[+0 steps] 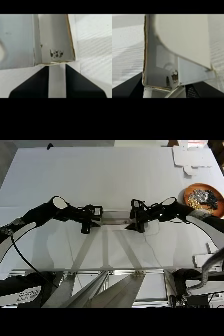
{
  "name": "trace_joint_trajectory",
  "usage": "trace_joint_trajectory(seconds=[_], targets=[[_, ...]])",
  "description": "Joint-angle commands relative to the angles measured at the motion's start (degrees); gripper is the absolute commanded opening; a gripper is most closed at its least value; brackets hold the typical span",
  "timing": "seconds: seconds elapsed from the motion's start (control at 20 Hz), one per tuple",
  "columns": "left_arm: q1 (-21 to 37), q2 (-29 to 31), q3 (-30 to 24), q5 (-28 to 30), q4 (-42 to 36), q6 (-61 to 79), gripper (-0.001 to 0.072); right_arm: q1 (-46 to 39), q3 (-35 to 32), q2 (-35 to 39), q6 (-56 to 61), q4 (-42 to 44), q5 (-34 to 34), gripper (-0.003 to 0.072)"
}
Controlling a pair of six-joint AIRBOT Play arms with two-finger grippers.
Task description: Fold the box and place the chain.
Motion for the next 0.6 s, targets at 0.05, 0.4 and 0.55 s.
trace_joint_trajectory(seconds=[0.05, 0.4, 0.55], targets=[[0.0, 0.0, 0.0, -1.9, -1.5, 0.8, 0.0195, 0.0, 0.0, 0.0, 0.0, 0.1, 0.0, 0.0399], [0.0, 0.0, 0.0, -1.9, -3.3, 0.8, 0.0017, 0.0, 0.0, 0.0, 0.0, 0.1, 0.0, 0.0399], [0.0, -0.2, 0.0, -1.8, -4.5, 0.8, 0.0150, 0.0, 0.0, 0.0, 0.0, 0.1, 0.0, 0.0399]])
